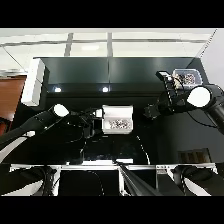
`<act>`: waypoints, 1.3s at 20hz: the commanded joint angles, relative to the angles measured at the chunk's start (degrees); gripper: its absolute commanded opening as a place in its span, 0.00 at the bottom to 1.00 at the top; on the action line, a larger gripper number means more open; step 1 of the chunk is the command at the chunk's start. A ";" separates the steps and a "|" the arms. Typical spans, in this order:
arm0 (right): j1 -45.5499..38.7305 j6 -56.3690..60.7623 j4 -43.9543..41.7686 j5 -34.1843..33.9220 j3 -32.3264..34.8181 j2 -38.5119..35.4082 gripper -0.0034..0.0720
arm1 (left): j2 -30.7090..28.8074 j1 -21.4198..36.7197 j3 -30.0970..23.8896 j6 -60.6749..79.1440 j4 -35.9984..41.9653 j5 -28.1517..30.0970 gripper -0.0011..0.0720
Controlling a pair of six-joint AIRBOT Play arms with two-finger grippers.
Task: Fold the box and place the chain.
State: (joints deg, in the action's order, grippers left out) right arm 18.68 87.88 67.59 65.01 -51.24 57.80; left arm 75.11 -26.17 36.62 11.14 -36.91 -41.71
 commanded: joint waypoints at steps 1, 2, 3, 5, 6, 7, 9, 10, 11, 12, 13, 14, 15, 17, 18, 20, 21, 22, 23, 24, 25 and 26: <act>0.02 0.00 -0.02 -0.24 0.00 0.00 0.55 | 0.48 -0.33 0.15 1.97 2.27 0.59 0.99; 0.02 0.00 -0.02 -0.39 0.00 0.00 0.55 | 0.50 -0.35 0.22 2.80 2.82 0.33 0.99; 0.02 0.00 -0.02 -0.76 0.00 0.00 0.55 | 0.61 -0.35 0.35 3.89 3.39 -0.35 0.99; 0.02 0.00 -0.02 -1.53 0.00 0.00 0.55 | 1.14 -0.35 0.83 4.20 3.52 -0.83 0.99; 0.02 0.00 -0.02 -2.03 0.02 0.00 0.55 | 1.49 -0.35 1.01 4.20 3.50 -0.87 0.99; 0.04 0.00 -0.02 -2.49 0.00 0.00 0.55 | 1.84 -0.35 1.14 4.20 3.56 -0.90 0.99; 0.07 0.00 -0.04 -3.67 0.02 0.09 0.55 | 2.36 -0.68 1.20 4.28 3.54 -0.79 0.99; 0.07 0.00 -0.22 -4.42 0.02 0.20 0.55 | 2.40 -0.94 1.33 4.31 3.56 -0.66 0.99; 0.09 0.00 -0.26 -5.35 0.02 0.28 0.55 | 2.49 -0.96 1.42 4.66 4.39 -0.63 0.99; 0.22 -0.02 -0.48 -6.80 0.13 0.35 0.55 | 2.49 -0.94 1.44 5.27 5.51 -0.55 0.99; 0.66 0.00 -0.48 -8.41 0.13 0.66 0.55 | 2.49 -0.94 1.51 5.33 6.21 -0.33 0.99; 1.33 -0.02 -0.48 -10.69 0.13 1.11 0.55 | 2.51 -0.96 1.53 5.49 7.15 -0.31 0.99; 2.14 0.00 -0.48 -13.27 0.13 1.68 0.55 | 2.51 -0.96 1.55 5.66 7.89 -0.31 0.97; 4.11 0.20 -0.52 -19.67 0.13 3.37 0.55 | 2.51 -1.33 1.55 5.84 7.76 -0.28 0.84; 4.94 1.60 -0.74 -23.23 0.13 4.61 0.55 | 2.51 -1.51 1.53 5.95 7.52 -0.31 0.70; 5.35 2.69 -4.02 -29.11 0.13 7.04 0.93 | 2.51 -1.81 1.53 6.16 7.54 -0.26 0.56; 5.35 2.54 -5.09 -30.73 0.13 8.11 0.98 | 2.51 -2.01 1.53 6.23 7.52 -0.22 0.56; 5.35 2.51 -5.22 -31.28 0.13 9.29 0.98 | 2.51 -2.14 1.53 6.25 7.50 -0.20 0.56; 5.35 2.05 -5.22 -30.21 0.13 10.51 0.98 | 2.51 -2.19 1.53 6.27 7.50 -0.20 0.56; 5.40 -0.04 -5.81 -27.93 0.13 11.56 0.97 | 2.51 -2.19 1.53 6.27 7.50 -0.22 0.56; 5.49 -4.57 -7.76 -24.52 0.13 12.39 0.97 | 2.51 -2.19 1.53 6.27 7.52 -0.22 0.56; 5.51 -10.19 -9.64 -21.20 0.13 12.61 0.97 | 2.51 -2.19 1.53 6.27 7.50 -0.22 0.56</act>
State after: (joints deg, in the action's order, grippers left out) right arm 23.90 86.50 61.84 39.48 -51.11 68.27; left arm 77.58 -28.25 38.11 17.26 -29.50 -41.95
